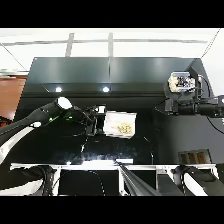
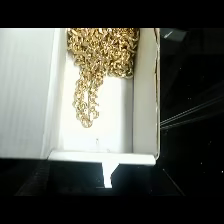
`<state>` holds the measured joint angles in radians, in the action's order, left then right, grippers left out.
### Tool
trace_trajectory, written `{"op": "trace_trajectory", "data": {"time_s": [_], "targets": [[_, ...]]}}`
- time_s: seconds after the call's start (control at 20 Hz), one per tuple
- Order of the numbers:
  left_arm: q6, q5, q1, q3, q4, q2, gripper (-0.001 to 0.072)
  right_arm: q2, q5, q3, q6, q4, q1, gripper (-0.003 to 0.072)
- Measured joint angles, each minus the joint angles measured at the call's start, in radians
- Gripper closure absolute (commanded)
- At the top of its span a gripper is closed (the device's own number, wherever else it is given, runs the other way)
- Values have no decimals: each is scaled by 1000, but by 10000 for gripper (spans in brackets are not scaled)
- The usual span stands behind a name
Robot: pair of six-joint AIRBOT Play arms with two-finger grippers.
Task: Fold the box and place the chain.
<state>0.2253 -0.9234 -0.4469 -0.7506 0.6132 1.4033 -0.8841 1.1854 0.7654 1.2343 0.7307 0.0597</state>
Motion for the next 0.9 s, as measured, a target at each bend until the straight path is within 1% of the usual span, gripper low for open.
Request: {"op": "trace_trajectory", "data": {"time_s": [0.05, 0.1, 0.15, 0.2, 0.25, 0.3, 0.35, 0.4, 0.45, 0.5, 0.65, 0.75, 0.9], "targets": [[0, 0, -8, 0, 0, 0, 2, 0, 0, 0, 0, 0, 0, 398], [-1, 0, -16, 0, 0, 0, 20, 0, 0, 0, 0, 0, 0, 398], [-3, 1, -24, 0, 3, 0, 88, 0, -1, 0, 0, 0, 0, 398], [-3, 2, -30, 0, 7, 0, 205, 0, -1, 0, 0, 1, 0, 398], [-5, 5, -34, 0, 8, 0, 220, 0, -2, 0, 0, 2, 0, 398], [-12, 5, -37, -1, 10, 0, 220, 0, -2, 0, 0, 4, 0, 396], [-18, 7, -40, -1, 12, 0, 220, 0, -3, 0, -1, 10, -1, 310], [-23, 8, -42, -1, 14, 0, 219, -1, -5, 0, 0, 21, -7, -10], [-27, 8, -42, -1, 15, 0, 219, -3, -11, 0, 1, 35, -18, -29], [-30, 9, -43, -1, 17, 0, 218, -3, -24, 0, 2, 50, -37, -28], [-36, 11, -45, -1, 23, 0, 219, -11, -117, 0, 3, 96, -126, -23], [-37, 12, -45, -1, 27, 0, 218, -24, -195, 0, -60, 113, -205, -23], [-38, 13, -45, -1, 31, 0, 218, -58, -264, 0, -193, 125, -301, -21]]}}
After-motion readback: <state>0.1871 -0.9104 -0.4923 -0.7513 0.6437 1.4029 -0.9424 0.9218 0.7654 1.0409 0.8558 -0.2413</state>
